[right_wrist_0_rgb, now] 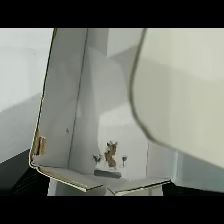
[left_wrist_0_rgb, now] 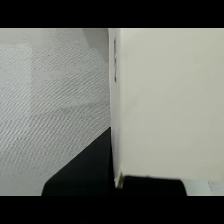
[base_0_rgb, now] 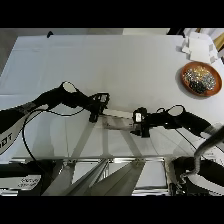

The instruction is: Fold the box and place the chain.

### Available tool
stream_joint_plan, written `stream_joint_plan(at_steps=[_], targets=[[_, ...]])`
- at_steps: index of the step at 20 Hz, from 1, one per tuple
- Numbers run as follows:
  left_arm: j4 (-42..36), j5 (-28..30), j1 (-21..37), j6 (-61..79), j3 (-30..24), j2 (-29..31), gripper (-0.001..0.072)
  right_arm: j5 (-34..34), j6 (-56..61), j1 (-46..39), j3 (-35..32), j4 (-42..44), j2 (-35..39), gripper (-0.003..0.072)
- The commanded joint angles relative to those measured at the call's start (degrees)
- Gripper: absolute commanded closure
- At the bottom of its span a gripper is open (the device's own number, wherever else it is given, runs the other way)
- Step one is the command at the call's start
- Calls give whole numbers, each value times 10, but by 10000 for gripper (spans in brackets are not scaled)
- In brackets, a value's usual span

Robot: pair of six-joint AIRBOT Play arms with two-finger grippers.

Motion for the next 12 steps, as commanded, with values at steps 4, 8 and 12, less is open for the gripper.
stream_joint_plan(at_steps=[4,8,12], targets=[[0,0,0,0,0,0,698,-6,0,1,0,8,0,40],[0,0,0,0,0,0,698,-14,-1,1,0,5,-12,245],[0,0,0,0,0,0,698,-28,-2,0,0,-2,-16,285]])
